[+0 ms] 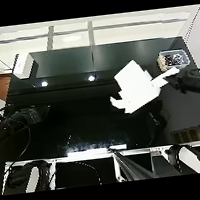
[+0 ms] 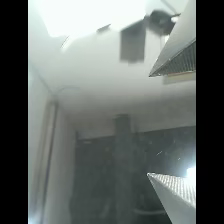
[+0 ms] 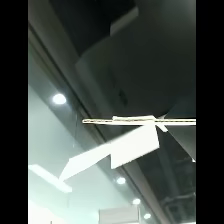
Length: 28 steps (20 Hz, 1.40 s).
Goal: Fold the box and place the chain.
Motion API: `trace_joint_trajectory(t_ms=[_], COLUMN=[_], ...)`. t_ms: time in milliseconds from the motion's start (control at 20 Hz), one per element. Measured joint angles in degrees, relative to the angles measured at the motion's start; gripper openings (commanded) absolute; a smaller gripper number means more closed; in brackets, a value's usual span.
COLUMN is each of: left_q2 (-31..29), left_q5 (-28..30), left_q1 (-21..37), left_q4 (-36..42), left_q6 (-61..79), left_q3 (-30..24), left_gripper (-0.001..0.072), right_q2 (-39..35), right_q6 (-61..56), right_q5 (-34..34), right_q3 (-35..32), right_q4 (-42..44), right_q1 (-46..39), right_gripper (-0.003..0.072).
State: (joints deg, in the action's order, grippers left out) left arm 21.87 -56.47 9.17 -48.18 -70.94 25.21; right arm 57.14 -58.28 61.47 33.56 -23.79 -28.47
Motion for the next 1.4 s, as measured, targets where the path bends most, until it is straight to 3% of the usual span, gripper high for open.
trace_joint_trajectory(t_ms=[300, 650, 1000, 1200, 1400], left_q2=[1.64, 9.9, 23.65, 33.38, 43.25], left_q5=[0.92, 4.44, 3.3, 1.75, 0.87], left_q1=[-5.81, -11.63, -12.57, -12.55, -12.37], left_q4=[0.22, 1.03, 2.6, 7.45, 18.8], left_q6=[0.0, -0.66, -2.71, 5.49, 21.55], left_q3=[0.0, 0.0, 0.0, 0.02, 0.07], left_gripper=[0.0709, 0.0709, 0.0709, 0.0708, 0.0706], right_q2=[-10.73, -12.83, -13.0, -13.0, -13.0], right_q6=[-5.9, -0.28, 4.61, 5.01, 4.98], right_q5=[-17.75, -37.62, -39.82, -39.43, -38.84], right_q3=[-11.87, -14.91, -15.26, -15.26, -15.26], right_q4=[10.84, 14.53, 5.27, 2.86, 2.1], right_q1=[24.2, 53.33, 62.42, 63.28, 63.49], right_gripper=[0.0041, 0.004, 0.004, 0.004, 0.004])
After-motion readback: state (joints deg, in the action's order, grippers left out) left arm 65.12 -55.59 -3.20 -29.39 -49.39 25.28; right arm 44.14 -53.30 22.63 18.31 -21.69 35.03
